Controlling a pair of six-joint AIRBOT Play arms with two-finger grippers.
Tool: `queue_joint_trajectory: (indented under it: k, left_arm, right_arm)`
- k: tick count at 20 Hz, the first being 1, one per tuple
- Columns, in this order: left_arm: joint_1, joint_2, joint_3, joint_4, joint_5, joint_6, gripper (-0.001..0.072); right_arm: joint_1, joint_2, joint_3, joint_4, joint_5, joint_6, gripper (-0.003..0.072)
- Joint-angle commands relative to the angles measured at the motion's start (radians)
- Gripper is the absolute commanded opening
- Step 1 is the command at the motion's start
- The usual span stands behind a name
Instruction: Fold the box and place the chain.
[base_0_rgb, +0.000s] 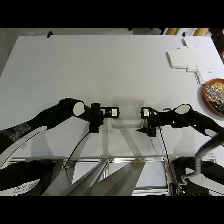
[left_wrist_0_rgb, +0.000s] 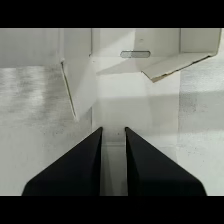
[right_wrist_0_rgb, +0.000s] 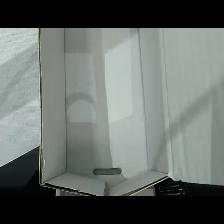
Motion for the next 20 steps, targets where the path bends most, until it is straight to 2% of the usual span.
queue_joint_trajectory:
  k: [1, 2, 3, 7, 14, 20]
  left_arm:
    - [0.002, 0.045, 0.000, -0.001, 0.016, 0.010, 0.0173]
    - [0.002, 0.064, 0.000, -0.009, 0.011, 0.027, 0.0183]
    - [0.002, 0.084, 0.000, -0.031, 0.006, 0.055, 0.0230]
    - [0.009, 0.104, 0.000, -0.113, 0.006, 0.185, 0.0231]
    - [0.013, 0.050, 0.000, -0.114, 0.010, 0.188, 0.0231]
    - [0.013, 0.047, 0.000, -0.133, 0.036, 0.260, 0.0231]
  right_arm:
    - [0.000, 0.000, 0.000, 0.000, 0.000, 0.000, 0.0399]
    - [0.000, 0.000, 0.000, 0.000, 0.000, 0.000, 0.0399]
    - [0.000, 0.000, 0.000, 0.000, 0.000, 0.000, 0.0399]
    - [0.000, 0.000, 0.000, 0.000, 0.000, 0.000, 0.0399]
    - [0.000, 0.000, 0.000, 0.000, 0.000, 0.000, 0.0399]
    - [0.000, 0.000, 0.000, 0.000, 0.000, 0.000, 0.0399]
